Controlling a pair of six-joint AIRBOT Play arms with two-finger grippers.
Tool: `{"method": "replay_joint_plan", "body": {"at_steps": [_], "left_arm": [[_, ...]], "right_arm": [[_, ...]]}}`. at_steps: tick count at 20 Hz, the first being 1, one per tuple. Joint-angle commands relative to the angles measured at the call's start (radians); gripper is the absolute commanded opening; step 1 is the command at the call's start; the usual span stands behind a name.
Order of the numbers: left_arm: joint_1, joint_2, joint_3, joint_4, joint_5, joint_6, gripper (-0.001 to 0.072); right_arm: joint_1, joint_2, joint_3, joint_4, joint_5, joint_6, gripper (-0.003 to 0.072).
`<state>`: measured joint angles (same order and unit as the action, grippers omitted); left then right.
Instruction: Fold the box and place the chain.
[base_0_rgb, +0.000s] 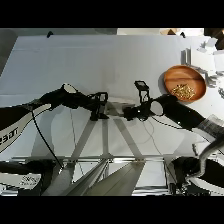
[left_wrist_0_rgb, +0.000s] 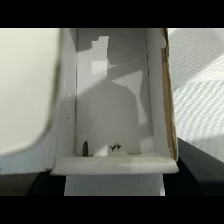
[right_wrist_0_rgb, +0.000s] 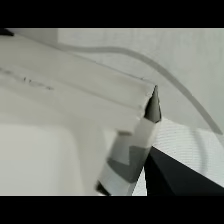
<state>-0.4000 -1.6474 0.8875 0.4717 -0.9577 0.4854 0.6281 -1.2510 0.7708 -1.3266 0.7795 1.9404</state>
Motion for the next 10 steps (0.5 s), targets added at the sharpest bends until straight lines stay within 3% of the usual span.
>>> {"method": "replay_joint_plan", "body": {"at_steps": [1, 8, 10], "left_arm": [[-0.001, 0.000, 0.000, 0.000, 0.000, 0.000, 0.0393], [-0.001, 0.000, 0.000, 0.000, 0.000, 0.000, 0.0393], [-0.001, 0.000, 0.000, 0.000, 0.000, 0.000, 0.0393]], "right_arm": [[0.038, -0.031, 0.031, -0.066, -0.019, 0.079, 0.0459], [0.050, -0.063, 0.084, -0.135, 0.006, 0.166, 0.0450], [0.050, -0.080, 0.084, -0.159, 0.021, 0.185, 0.0394]]}}
